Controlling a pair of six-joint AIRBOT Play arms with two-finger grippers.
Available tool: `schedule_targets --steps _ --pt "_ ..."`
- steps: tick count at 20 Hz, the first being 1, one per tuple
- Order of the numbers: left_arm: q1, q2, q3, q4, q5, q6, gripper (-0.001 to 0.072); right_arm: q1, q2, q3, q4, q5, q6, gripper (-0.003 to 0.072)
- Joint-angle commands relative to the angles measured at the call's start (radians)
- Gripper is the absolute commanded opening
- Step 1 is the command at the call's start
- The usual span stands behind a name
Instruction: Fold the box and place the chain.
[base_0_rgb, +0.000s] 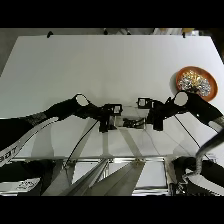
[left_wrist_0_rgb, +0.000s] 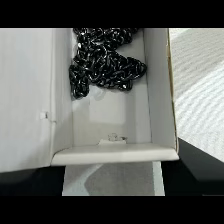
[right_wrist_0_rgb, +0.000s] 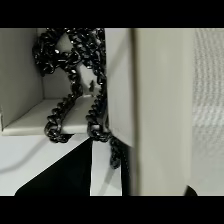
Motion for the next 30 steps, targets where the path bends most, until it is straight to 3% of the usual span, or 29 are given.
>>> schedule_targets --steps 1,7,9,13,16,21,30 --pt "0.000 0.000 0.000 0.000 0.000 0.000 0.0256 0.000 -0.010 -0.001 0.011 -0.038 -0.031 0.0161" --pt "0.000 0.000 0.000 0.000 0.000 0.000 0.0256 0.000 -0.010 -0.001 0.049 -0.033 -0.054 0.0144" --pt "0.000 0.000 0.000 0.000 0.000 0.000 0.0256 0.000 -0.010 -0.001 0.048 -0.021 -0.055 0.0046" --pt "0.000 0.000 0.000 0.000 0.000 0.000 0.0256 0.000 -0.010 -0.001 0.019 -0.009 -0.047 0.0012" --pt "0.000 0.000 0.000 0.000 0.000 0.000 0.0256 0.000 -0.010 -0.001 -0.055 0.002 0.021 0.0015" --pt "0.000 0.000 0.000 0.000 0.000 0.000 0.0256 0.000 -0.002 -0.001 -0.057 0.061 0.029 0.0014" --pt "0.000 0.000 0.000 0.000 0.000 0.000 0.0256 0.000 0.275 -0.001 -0.045 0.110 0.029 0.0014"
